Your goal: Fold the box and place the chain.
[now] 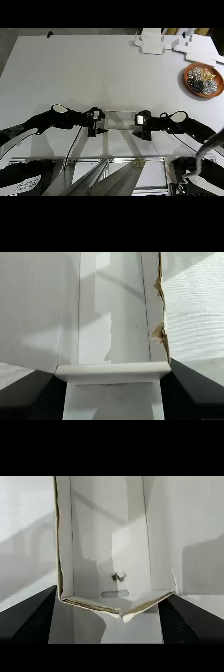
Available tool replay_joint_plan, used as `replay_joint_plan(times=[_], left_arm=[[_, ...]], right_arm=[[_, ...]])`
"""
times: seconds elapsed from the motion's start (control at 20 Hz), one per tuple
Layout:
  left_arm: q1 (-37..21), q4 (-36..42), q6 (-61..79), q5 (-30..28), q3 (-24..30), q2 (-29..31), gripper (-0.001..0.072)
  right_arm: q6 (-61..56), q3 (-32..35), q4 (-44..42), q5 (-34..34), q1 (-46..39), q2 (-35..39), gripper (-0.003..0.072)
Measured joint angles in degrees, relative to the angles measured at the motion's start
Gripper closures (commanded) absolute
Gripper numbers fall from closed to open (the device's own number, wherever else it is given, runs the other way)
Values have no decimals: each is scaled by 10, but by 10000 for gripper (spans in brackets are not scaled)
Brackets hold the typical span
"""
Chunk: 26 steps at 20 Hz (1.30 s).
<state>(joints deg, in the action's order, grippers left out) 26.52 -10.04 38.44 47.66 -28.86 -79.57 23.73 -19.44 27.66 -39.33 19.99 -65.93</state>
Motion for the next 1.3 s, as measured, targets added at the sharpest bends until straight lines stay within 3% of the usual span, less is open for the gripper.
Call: replay_joint_plan(times=[0.25,0.5,0.7,0.85,1.0,1.3], left_arm=[[0,3,0,-5,0,0,558],[0,3,0,-4,0,0,558],[0,2,0,-3,0,0,558],[0,2,0,-3,0,0,558],[0,2,0,-2,0,0,558],[0,2,0,-3,0,0,558]], right_arm=[[-77,0,62,-4,-2,28,0],[-111,0,111,-11,-42,108,0],[-150,0,185,-58,-93,157,3],[-181,0,226,-98,-121,176,52],[-196,0,223,-122,-132,198,51],[-203,0,137,-152,-138,233,52]])
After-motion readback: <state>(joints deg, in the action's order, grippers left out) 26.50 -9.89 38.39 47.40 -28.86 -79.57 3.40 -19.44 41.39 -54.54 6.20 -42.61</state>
